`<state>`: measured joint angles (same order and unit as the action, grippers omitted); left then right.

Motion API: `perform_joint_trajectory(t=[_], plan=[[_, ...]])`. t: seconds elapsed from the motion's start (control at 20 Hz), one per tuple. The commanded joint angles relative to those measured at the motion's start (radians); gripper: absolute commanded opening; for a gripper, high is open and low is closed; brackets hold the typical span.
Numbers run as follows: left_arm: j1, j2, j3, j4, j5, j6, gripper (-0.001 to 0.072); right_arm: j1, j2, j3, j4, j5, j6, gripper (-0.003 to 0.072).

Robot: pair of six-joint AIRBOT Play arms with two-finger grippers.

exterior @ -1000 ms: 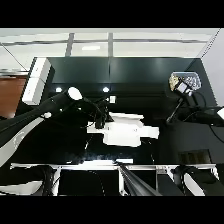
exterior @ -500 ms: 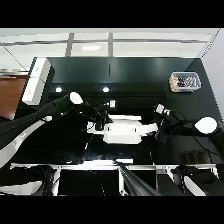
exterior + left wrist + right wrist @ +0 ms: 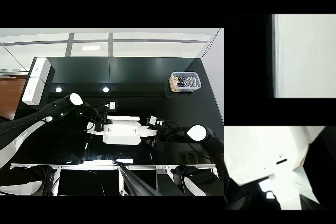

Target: Fold the box and place the chain.

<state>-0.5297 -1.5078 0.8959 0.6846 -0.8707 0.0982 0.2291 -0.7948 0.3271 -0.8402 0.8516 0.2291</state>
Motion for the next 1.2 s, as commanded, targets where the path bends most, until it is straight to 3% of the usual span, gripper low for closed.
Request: perform_joint_trajectory(t=[0.0,0.25,0.5,0.8,1.0,1.15], plan=[[0.0,-0.001,0.001,0.007,-0.003,0.0,0.0025,0.006,-0.001,-0.033,0.088,-0.009,-0.07,0.0689],[0.0,-0.001,0.001,0.007,-0.003,0.0,0.0025,0.133,-0.038,-0.039,0.1,-0.083,-0.081,0.0689],[0.0,-0.001,0.001,0.007,-0.003,0.0,0.0025,0.22,-0.064,-0.024,0.187,-0.282,-0.087,0.0689],[0.0,-0.001,0.001,0.007,-0.003,0.0,0.0025,0.191,-0.064,0.072,0.148,-0.264,-0.089,0.0689],[0.0,-0.001,0.001,0.007,-0.003,0.0,0.0025,0.169,-0.066,0.094,0.151,-0.196,-0.105,0.0689],[0.0,-0.001,0.001,0.007,-0.003,0.0,0.0025,0.145,-0.073,0.095,0.153,-0.218,-0.122,0.0689]])
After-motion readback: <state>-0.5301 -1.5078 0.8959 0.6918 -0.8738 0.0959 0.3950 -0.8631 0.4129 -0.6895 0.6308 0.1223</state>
